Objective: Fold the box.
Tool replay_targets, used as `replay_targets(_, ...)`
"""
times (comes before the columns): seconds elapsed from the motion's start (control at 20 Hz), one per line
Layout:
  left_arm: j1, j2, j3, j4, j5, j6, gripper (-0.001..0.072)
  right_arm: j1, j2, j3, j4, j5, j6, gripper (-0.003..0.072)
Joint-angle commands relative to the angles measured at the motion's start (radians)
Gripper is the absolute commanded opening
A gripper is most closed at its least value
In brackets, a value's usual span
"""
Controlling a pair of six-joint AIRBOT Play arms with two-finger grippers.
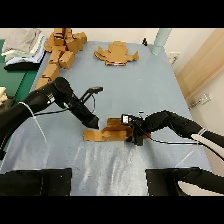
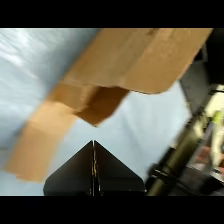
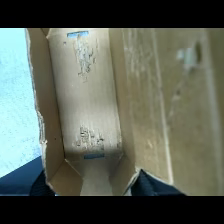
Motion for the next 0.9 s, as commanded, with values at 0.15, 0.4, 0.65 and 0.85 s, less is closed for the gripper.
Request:
replay_targets(0.15,-0.08,-0.003,0.006,-0.219,0.275,-0.071,0.0012,0.0,0.0,0.0,0.0,0.0,0.0,0.0585)
replay_targets(0.4,-0.075,-0.122,0.072,-0.214,0.435,-0.101,0.0011,0.0,0.0,0.0,-0.002,0.0,0.0,0.0585)
replay_targets(0.65,-0.081,-0.258,0.074,-0.125,0.417,-0.26,0.001,0.0,0.0,0.0,-0.003,0.0,0.0,0.0585)
replay_targets(0.85,-0.119,-0.266,0.074,-0.111,0.452,-0.251,0.001,0.0,0.0,0.0,-0.003,0.0,0.0,0.0585)
